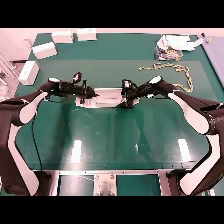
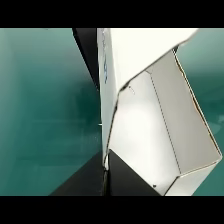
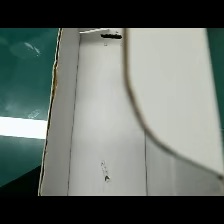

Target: Fold the box and place the chain.

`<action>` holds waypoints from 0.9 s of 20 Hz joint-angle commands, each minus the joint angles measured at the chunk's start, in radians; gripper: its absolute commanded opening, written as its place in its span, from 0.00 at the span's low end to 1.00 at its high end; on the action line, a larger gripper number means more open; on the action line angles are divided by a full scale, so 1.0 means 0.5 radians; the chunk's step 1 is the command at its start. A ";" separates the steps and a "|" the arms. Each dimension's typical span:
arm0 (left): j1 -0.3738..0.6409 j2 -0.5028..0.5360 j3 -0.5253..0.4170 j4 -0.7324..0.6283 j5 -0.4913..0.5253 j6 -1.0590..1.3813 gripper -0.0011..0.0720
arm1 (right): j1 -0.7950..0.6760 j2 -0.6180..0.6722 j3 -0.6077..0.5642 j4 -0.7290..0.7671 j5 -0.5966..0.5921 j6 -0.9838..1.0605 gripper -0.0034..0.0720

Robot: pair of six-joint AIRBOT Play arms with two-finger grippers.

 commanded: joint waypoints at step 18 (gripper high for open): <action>-0.001 -0.001 -0.001 0.001 0.001 0.000 0.04 | -0.002 -0.043 0.016 -0.017 0.033 0.003 0.82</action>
